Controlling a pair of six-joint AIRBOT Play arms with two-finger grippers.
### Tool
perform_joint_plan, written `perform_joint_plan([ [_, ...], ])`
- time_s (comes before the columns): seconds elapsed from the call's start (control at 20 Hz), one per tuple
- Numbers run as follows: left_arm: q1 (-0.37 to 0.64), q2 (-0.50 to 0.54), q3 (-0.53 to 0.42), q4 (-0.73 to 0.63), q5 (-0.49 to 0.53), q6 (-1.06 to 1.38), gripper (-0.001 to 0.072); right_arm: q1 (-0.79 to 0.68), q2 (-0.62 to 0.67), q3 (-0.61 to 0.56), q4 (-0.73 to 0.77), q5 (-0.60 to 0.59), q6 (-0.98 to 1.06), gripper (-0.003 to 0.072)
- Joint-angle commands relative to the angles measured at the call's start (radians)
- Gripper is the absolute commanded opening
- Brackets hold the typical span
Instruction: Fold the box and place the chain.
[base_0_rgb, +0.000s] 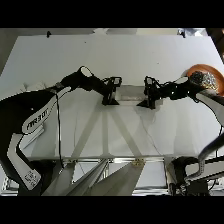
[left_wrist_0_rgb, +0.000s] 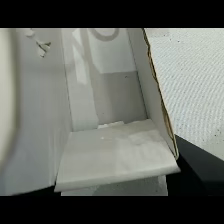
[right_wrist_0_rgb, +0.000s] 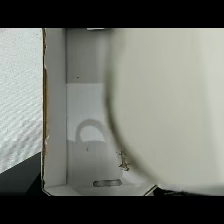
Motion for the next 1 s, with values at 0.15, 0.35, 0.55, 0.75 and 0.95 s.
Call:
perform_joint_plan([
  [0.15,-0.002,-0.002,0.0,0.011,0.002,0.0,0.0321,0.0,0.0,0.001,0.003,-0.003,0.0,0.0497],
  [0.35,-0.002,-0.002,0.0,0.011,0.002,0.0,0.0321,0.0,0.0,0.001,0.003,-0.003,0.0,0.0497],
  [0.55,-0.002,-0.002,0.0,0.011,0.002,0.0,0.0321,0.0,0.0,0.001,0.003,-0.003,0.0,0.0497],
  [0.75,-0.002,-0.002,0.0,0.011,0.002,0.0,0.0321,0.003,0.0,0.001,0.034,-0.002,0.0,0.0497],
  [0.95,-0.002,-0.002,0.0,0.011,0.002,0.0,0.0321,0.004,0.0,0.001,0.031,0.011,0.001,0.0497],
])
